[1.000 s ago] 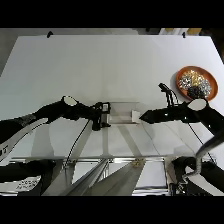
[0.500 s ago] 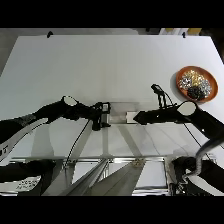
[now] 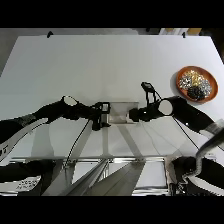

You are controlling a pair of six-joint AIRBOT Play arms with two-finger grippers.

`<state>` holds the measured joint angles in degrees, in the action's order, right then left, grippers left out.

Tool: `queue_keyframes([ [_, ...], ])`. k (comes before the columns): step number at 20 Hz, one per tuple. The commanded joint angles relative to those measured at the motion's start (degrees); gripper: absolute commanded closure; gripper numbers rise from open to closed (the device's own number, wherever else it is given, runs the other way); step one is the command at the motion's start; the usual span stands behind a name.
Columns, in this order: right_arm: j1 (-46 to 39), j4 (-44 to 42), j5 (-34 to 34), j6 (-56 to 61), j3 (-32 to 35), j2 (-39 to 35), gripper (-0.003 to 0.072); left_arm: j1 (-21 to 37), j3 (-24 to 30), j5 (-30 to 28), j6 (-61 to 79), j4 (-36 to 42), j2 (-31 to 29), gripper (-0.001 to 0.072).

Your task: Fold the box and place the chain.

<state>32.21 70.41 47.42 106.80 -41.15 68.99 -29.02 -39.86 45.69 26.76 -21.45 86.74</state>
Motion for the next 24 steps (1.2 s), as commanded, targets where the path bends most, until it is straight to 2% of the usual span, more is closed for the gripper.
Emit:
queue_keyframes([
  [1, 5.42, 14.36, 7.96, 15.47, -6.05, 5.11, 0.0354, -0.02, 0.00, 0.00, 0.04, 0.00, -0.04, 0.0557],
  [3, 8.17, 18.91, 11.28, 20.70, -9.07, 7.89, 0.0354, -0.02, 0.00, 0.00, 0.04, 0.00, -0.04, 0.0557],
  [7, 10.78, 20.41, 13.62, 26.36, -12.96, 12.07, 0.0354, -0.02, 0.00, -0.02, 0.04, 0.00, -0.04, 0.0557],
  [17, 12.70, 24.26, 15.30, 32.94, -13.14, 14.01, 0.0370, 0.00, 0.00, 0.00, 0.04, -0.02, -0.04, 0.0557],
  [19, 13.42, 24.33, 15.30, 33.40, -13.14, 14.80, 0.0420, 0.00, 0.00, -0.02, 0.04, 0.00, -0.04, 0.0557],
  [23, 13.44, 25.44, 17.14, 35.23, -13.25, 14.88, 0.0469, 0.00, 0.00, -0.02, 0.04, -0.02, -0.04, 0.0557],
  [24, 13.44, 25.75, 17.79, 35.87, -13.25, 14.88, 0.0508, 0.00, 0.00, -0.02, 0.04, -0.02, -0.04, 0.0557],
])
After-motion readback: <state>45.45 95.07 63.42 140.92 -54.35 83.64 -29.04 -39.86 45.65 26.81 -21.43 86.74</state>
